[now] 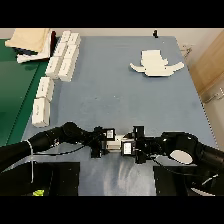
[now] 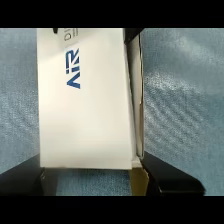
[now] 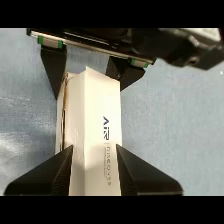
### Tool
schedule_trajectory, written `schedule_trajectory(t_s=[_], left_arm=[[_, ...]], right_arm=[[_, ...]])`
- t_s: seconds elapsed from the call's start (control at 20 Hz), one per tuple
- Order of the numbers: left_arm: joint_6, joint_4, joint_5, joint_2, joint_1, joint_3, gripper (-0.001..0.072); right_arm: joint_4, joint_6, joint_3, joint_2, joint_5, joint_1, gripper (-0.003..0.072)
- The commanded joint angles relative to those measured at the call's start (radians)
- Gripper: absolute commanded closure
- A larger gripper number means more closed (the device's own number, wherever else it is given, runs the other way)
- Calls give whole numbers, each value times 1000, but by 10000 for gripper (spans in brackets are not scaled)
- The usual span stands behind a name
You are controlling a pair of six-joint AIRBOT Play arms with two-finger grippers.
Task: Fold the box.
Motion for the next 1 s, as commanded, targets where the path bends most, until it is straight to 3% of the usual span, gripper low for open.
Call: schedule_trajectory(t_s=[0.0, 0.4, 0.45, 0.5, 0.55, 0.6, 0.75, 0.85, 0.95], left_arm=[[-3, -3, 3, 0, 0, 1, 238], [-3, -3, 3, 0, 0, 1, 237], [-3, -3, 3, 0, 0, 1, 237], [-3, -3, 3, 0, 0, 1, 237], [-3, -3, 3, 0, 0, 1, 237], [-3, -3, 3, 0, 0, 1, 237], [-3, -2, 3, 0, 0, 1, 237], [-3, -3, 3, 0, 0, 1, 237], [-4, -3, 3, 0, 0, 1, 237]], right_arm=[[62, -8, 5, 17, 10, 1, 284], [92, 10, 5, 100, 2, 0, 292], [133, 32, 5, 120, -9, 0, 326], [179, 74, 5, 141, -20, -1, 433], [201, 148, 4, 154, -24, -1, 626], [210, 273, -3, 158, -38, -1, 682], [298, 510, -91, 158, -205, 2, 684], [454, 509, -169, 168, -365, 8, 684], [506, 509, -216, 172, -425, 34, 683]])
